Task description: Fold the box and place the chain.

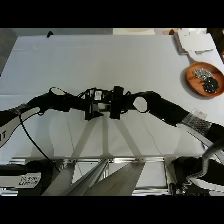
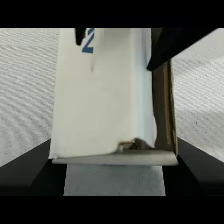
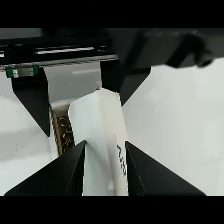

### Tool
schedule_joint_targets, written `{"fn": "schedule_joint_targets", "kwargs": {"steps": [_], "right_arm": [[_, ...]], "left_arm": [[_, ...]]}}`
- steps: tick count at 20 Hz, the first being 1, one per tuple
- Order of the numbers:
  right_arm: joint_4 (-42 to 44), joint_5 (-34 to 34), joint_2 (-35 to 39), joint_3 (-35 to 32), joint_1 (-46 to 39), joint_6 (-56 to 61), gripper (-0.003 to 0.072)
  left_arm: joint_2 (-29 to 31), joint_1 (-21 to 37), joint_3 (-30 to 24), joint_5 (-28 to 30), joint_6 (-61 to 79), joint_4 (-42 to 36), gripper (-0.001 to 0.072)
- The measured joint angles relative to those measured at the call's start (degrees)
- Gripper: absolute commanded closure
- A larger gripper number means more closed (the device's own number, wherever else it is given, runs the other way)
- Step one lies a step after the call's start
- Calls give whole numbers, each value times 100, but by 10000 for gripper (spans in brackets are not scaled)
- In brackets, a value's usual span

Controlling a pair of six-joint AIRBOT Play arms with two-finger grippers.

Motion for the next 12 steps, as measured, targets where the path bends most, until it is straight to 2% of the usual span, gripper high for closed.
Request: {"fn": "schedule_joint_targets", "kwargs": {"steps": [3,9,10,12], "right_arm": [[-13,-2,-2,-68,7,44,466],[-28,-2,-28,-245,7,66,464],[-28,2,-39,-260,7,66,445],[-31,7,-55,-284,9,76,258]], "left_arm": [[0,0,0,4,0,-2,391],[0,-2,0,11,2,-2,391],[0,-2,0,13,4,0,391],[0,-2,0,13,4,-2,391]]}}
